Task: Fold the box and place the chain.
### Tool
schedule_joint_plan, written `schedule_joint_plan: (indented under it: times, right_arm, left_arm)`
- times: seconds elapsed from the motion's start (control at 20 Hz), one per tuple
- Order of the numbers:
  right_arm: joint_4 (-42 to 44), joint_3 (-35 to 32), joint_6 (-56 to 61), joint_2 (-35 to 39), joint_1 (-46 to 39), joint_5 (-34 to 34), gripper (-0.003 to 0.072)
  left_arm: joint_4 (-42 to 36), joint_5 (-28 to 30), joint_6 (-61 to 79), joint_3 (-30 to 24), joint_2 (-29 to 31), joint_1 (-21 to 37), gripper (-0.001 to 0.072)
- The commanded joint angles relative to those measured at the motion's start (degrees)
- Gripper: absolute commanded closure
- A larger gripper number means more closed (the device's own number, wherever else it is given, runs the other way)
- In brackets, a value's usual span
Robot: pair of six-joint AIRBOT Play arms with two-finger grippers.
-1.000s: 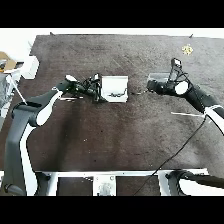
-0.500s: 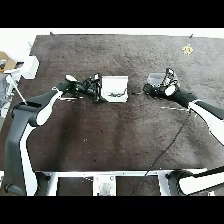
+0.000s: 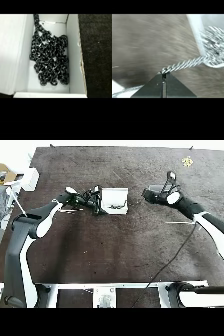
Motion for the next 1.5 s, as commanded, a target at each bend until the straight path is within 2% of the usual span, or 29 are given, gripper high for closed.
schedule_joint_plan:
  times: [0.0,0.1,0.2,0.3,0.45,0.75,0.9,0.95,1.0,1.2,1.3,1.4,1.45]
  right_arm:
    - [-2.3,0.0,-1.8,12.0,4.1,2.6,0.0681]
    - [-2.3,0.1,-1.8,18.6,7.6,0.2,0.0682]
    - [-0.7,0.1,-1.7,22.2,12.5,-6.3,0.0682]
    - [0.3,0.6,-1.1,22.4,18.1,-12.3,0.0682]
    - [0.3,1.7,-0.9,19.8,23.9,-14.1,0.0682]
    - [0.3,-0.1,2.1,8.4,24.3,-12.4,0.0682]
    - [0.2,-0.2,2.3,3.5,24.1,-8.9,0.0669]
    - [0.0,-0.2,2.1,3.0,23.5,-6.8,0.0450]
    - [-1.8,-0.2,2.1,3.2,22.6,-4.4,0.0307]
    - [-14.4,-0.4,2.6,7.0,15.2,6.1,0.0311]
    - [-16.6,-1.1,4.3,7.4,9.0,9.4,0.0312]
    - [-16.7,-2.9,5.4,6.4,2.9,8.9,0.0313]
    - [-16.7,-3.9,6.8,5.3,0.0,7.9,0.0398]
  left_arm:
    - [0.0,0.0,0.0,0.0,0.0,0.0,0.0246]
    - [0.0,0.0,0.0,0.0,0.0,0.0,0.0246]
    - [0.0,0.0,0.0,0.0,0.0,0.0,0.0246]
    - [0.0,0.0,0.0,0.0,0.0,0.0,0.0246]
    - [0.0,0.0,0.0,0.0,0.0,0.0,0.0246]
    - [0.0,0.0,0.0,0.0,0.0,0.0,0.0246]
    - [0.0,0.0,0.0,0.0,0.0,0.0,0.0246]
    - [0.0,0.0,0.0,0.0,0.0,0.0,0.0246]
    - [0.0,0.0,0.0,0.0,0.0,0.0,0.0246]
    - [0.0,0.0,0.0,0.0,0.0,0.0,0.0246]
    - [0.0,0.0,0.0,0.0,0.0,0.0,0.0246]
    - [0.0,0.0,0.0,0.0,0.0,0.0,0.0246]
    - [0.0,0.0,0.0,0.0,0.0,0.0,0.0246]
